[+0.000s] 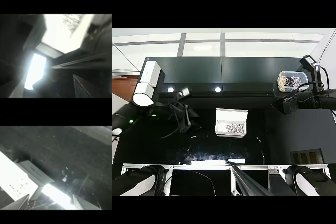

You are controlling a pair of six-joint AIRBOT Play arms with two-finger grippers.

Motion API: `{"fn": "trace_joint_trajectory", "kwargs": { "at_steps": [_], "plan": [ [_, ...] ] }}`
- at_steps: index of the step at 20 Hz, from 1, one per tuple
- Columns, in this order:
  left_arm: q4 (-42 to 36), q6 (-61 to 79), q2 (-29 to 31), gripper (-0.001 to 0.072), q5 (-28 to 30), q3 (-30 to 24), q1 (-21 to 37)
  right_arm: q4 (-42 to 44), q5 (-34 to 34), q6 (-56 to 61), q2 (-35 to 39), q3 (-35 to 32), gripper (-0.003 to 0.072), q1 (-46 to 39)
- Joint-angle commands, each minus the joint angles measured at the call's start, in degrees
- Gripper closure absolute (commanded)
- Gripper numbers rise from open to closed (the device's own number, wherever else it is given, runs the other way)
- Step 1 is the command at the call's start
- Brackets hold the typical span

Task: Fold the box and place the chain.

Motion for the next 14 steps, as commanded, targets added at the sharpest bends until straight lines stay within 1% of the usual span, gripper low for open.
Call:
{"fn": "trace_joint_trajectory", "kwargs": {
  "at_steps": [1,4,6,9,11,14],
  "plan": [
    [-4.6,24.1,-6.0,-0.0002,0.9,-0.3,-3.1,1.4,0.0,-0.1,0.1,0.0,-0.0025,0.0],
    [-4.6,26.7,-9.5,-0.0002,-2.8,0.4,-3.1,1.1,0.0,-0.1,0.1,0.0,-0.0017,0.0],
    [-7.0,27.5,-10.2,-0.0003,-3.0,0.4,-3.2,1.1,-0.1,-0.1,0.0,0.0,-0.0017,0.0],
    [-9.0,27.3,-11.3,-0.0003,-1.5,0.5,-4.5,1.1,-0.1,-0.1,0.1,0.0,-0.0017,0.0],
    [-8.9,25.9,-11.9,-0.0003,-1.1,1.5,-5.1,1.1,-0.1,-0.1,0.1,0.0,-0.0017,0.0],
    [-8.9,21.6,-14.8,-0.0003,-1.1,4.6,-6.2,1.1,-0.1,-0.1,0.0,0.0,-0.0017,0.0]
  ]
}}
